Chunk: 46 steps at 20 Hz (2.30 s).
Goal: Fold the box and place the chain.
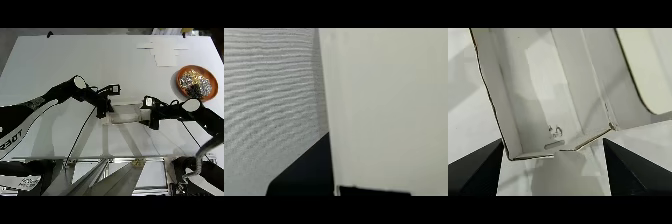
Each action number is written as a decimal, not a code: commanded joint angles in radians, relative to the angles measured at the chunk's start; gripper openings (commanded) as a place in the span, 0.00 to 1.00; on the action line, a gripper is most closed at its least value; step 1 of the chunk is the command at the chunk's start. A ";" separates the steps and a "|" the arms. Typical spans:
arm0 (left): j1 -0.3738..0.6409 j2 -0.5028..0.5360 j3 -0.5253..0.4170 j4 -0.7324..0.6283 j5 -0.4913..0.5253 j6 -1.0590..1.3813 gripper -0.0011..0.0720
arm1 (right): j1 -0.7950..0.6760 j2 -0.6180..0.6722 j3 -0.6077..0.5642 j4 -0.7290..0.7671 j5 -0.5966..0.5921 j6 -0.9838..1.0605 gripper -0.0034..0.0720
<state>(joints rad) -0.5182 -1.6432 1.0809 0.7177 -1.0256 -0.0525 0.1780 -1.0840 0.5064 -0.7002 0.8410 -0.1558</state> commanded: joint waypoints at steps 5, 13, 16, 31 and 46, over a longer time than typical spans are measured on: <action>-0.001 0.001 0.000 0.000 0.000 0.001 0.03 | -0.067 -0.118 0.040 0.055 0.061 -0.168 0.91; -0.001 0.001 0.000 0.000 0.000 0.000 0.03 | -0.067 -0.224 0.113 0.084 0.106 -0.212 0.91; -0.001 0.001 0.000 0.000 0.000 0.000 0.03 | -0.063 -0.239 0.112 0.083 0.118 -0.212 0.91; -0.001 0.001 0.000 0.000 0.000 0.000 0.03 | 0.019 -0.259 0.077 0.017 0.092 -0.117 0.82; -0.001 0.001 0.000 0.000 0.000 0.001 0.03 | 0.021 -0.265 0.077 0.049 0.048 -0.161 0.76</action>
<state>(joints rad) -0.5186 -1.6432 1.0809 0.7181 -1.0260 -0.0521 0.1978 -1.3479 0.5838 -0.6662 0.8944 -0.2974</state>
